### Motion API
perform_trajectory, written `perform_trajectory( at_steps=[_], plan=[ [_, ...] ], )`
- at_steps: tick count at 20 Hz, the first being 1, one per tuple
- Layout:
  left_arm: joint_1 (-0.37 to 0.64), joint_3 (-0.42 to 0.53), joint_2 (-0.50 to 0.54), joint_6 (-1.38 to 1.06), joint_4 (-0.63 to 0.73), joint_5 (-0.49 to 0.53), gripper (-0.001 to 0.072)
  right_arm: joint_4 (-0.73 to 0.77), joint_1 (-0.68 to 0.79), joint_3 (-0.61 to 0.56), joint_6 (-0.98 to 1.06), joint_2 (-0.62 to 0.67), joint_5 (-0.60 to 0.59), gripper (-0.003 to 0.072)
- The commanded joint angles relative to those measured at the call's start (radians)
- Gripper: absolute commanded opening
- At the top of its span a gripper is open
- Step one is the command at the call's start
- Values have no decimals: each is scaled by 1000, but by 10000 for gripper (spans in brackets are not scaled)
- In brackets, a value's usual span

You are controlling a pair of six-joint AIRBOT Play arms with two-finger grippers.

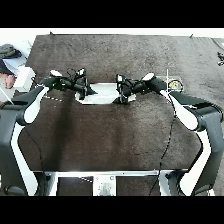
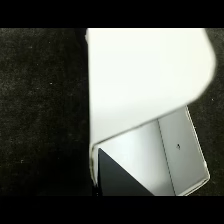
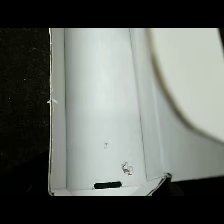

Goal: Fold the box and place the chain.

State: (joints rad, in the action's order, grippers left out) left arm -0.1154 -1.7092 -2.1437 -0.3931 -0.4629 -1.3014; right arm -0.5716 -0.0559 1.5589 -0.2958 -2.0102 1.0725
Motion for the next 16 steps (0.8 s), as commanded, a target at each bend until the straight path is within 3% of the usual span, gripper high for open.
perform_trajectory(
  at_steps=[1,10,12,16],
  plan=[
    [0,0,0,0,0,1,12,-8,-1,1,0,-3,5,545],
    [0,0,0,0,0,1,12,25,-3,1,-8,-24,4,543],
    [0,0,0,0,0,1,12,29,-3,1,-8,-24,4,444],
    [0,0,0,0,0,1,12,17,-3,1,-7,-25,-7,373]
  ],
)
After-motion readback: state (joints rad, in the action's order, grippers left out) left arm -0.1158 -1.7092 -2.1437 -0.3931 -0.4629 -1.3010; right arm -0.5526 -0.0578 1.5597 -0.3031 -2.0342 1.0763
